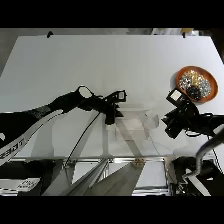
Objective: Fold the box and place the chain.
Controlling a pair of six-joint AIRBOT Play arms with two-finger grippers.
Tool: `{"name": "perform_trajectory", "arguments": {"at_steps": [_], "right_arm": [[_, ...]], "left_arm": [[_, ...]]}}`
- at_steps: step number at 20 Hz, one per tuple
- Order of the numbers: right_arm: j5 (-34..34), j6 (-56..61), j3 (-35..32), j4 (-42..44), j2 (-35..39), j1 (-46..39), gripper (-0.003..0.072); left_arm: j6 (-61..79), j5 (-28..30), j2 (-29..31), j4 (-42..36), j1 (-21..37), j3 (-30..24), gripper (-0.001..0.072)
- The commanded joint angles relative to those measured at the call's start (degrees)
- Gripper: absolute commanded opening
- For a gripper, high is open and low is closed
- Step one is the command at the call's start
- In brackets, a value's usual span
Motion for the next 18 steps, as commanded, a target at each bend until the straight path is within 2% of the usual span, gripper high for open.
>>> {"name": "perform_trajectory", "arguments": {"at_steps": [1,18], "right_arm": [[0.02,0.0,-0.02,0.26,0.04,0.0,0.0219],[0.0,-0.22,-0.02,1.03,0.04,-0.02,0.0219]], "left_arm": [[-0.02,0.55,-0.02,0.15,0.0,-0.02,0.0014],[-0.22,0.5,-0.02,-0.22,-0.02,-0.02,0.0012]]}}
